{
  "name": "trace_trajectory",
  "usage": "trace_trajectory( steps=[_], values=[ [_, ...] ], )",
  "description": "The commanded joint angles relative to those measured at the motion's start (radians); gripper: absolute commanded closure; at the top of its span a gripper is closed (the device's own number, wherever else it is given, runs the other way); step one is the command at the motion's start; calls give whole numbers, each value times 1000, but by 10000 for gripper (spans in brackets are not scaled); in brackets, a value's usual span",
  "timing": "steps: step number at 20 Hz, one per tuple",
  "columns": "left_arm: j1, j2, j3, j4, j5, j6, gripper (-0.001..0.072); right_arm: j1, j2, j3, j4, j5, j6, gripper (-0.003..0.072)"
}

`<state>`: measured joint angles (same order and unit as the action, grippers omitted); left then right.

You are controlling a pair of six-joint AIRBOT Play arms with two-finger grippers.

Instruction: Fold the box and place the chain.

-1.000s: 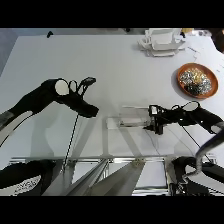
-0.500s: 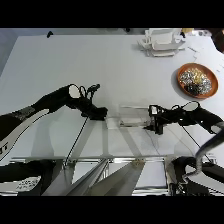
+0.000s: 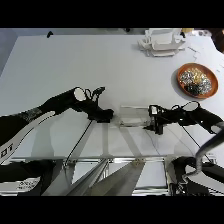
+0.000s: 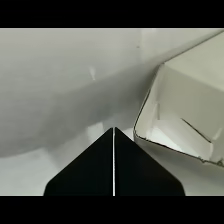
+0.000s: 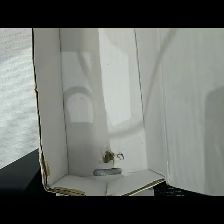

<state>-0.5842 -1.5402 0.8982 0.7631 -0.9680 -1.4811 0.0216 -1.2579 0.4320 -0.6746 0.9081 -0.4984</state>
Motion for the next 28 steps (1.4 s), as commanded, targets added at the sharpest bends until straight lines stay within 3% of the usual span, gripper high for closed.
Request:
trace_trajectory(
  steps=[1,5,7,14,15,17,18,24,28],
  values=[
    [-12,27,1,-26,11,4,701,0,0,0,0,0,0,274],
    [-25,62,2,-38,37,23,678,0,0,0,0,0,0,274],
    [-32,70,2,-43,35,23,549,0,0,0,0,0,0,274],
    [-64,85,3,-74,56,41,548,0,0,0,0,0,0,274],
    [-64,90,3,-74,56,41,526,0,0,0,0,0,0,274],
    [-64,101,3,-74,56,41,389,0,0,0,0,0,0,274],
    [-64,105,3,-74,56,41,368,0,0,0,0,0,0,274],
    [-101,106,3,-75,67,40,368,0,0,0,0,0,0,274],
    [-144,102,4,-70,145,-17,361,0,0,0,0,0,0,274]
  ],
)
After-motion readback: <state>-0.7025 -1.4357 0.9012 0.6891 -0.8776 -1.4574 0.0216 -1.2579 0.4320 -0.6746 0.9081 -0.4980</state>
